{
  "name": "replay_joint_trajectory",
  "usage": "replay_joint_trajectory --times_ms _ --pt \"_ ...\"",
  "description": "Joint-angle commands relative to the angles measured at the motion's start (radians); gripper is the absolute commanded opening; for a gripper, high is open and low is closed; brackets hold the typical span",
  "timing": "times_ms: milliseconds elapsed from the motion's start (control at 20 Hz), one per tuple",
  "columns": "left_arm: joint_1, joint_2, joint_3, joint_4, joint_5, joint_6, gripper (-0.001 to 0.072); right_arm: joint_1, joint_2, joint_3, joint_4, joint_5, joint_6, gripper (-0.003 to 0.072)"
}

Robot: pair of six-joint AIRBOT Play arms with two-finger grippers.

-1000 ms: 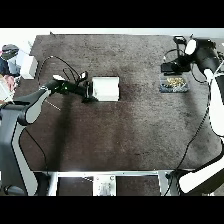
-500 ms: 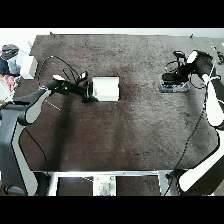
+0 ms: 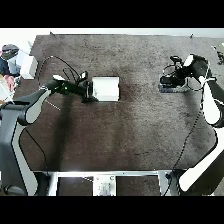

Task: Fold the box and place the chain.

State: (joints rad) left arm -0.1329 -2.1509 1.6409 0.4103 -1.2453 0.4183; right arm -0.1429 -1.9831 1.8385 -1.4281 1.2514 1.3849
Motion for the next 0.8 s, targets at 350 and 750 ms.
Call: replay_joint_trajectory --times_ms 350,750 --pt "0.001 -0.001 0.0 0.0 0.0 0.0 0.0409 0.001 0.089 0.001 -0.031 0.006 -0.002 0.0008" --pt "0.001 0.0 0.0 0.0 0.0 0.0 0.0409 0.026 0.296 0.002 -0.041 -0.004 -0.043 0.0008"
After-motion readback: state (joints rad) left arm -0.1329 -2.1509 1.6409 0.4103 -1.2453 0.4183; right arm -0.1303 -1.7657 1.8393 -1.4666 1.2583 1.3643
